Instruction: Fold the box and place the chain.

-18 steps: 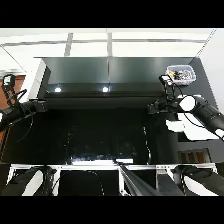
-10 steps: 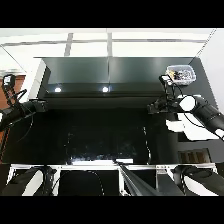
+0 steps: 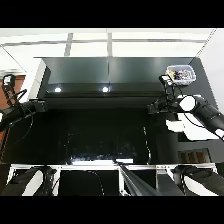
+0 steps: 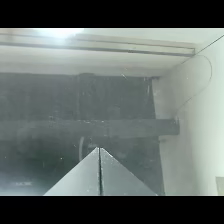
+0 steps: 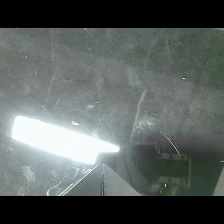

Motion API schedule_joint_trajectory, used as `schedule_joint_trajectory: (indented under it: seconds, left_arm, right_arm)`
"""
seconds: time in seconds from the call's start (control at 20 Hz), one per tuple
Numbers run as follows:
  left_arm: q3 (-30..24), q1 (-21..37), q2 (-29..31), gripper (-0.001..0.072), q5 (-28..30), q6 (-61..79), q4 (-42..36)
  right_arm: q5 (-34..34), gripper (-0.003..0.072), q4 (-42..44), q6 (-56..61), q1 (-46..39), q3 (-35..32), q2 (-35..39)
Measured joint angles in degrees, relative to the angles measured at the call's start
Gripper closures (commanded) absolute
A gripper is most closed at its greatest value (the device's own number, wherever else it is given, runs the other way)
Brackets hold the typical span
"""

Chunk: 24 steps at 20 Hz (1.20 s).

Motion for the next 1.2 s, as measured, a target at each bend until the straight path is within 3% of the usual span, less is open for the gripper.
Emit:
schedule_joint_trajectory:
  seconds: [0.35, 0.4, 0.45, 0.5, 0.55, 0.75, 0.95, 1.2]
  left_arm:
    - [0.0, 0.0, 0.0, 0.0682, 3.82, 0.0, -0.2]
    - [0.0, 0.0, -0.07, 0.0584, 4.0, 0.0, -0.2]
    - [0.0, 0.0, -0.17, 0.0159, 4.09, 0.02, -0.2]
    - [-0.02, 0.0, -0.39, 0.0001, 4.24, -0.02, -0.2]
    - [0.0, 0.0, -0.61, -0.0002, 4.26, -0.28, -0.22]
    - [0.0, 0.0, -1.73, -0.0002, 3.54, -1.33, -0.2]
    - [0.0, 0.0, -2.67, -0.0002, 2.86, -1.7, -0.2]
    - [0.0, 0.0, -3.13, 0.0, 2.32, -1.9, -0.17]
  right_arm:
    - [-1.51, 0.0668, 5.05, 0.02, 0.15, 0.0, 0.0]
    - [-1.84, 0.0656, 6.36, 0.02, 0.17, 0.0, 0.0]
    - [-1.97, 0.0444, 7.34, 0.04, 0.17, 0.0, 0.0]
    - [-2.12, 0.0023, 7.96, 0.04, 0.17, 0.0, 0.0]
    - [-2.25, -0.0011, 8.39, 0.04, 0.17, 0.0, 0.0]
    - [-2.21, -0.0011, 9.01, -0.13, -0.37, 0.24, 0.0]
    - [2.62, -0.0011, 5.44, 0.5, -4.68, 3.61, 0.0]
    - [2.21, -0.0011, -3.04, 7.65, -24.04, 9.92, 0.0]
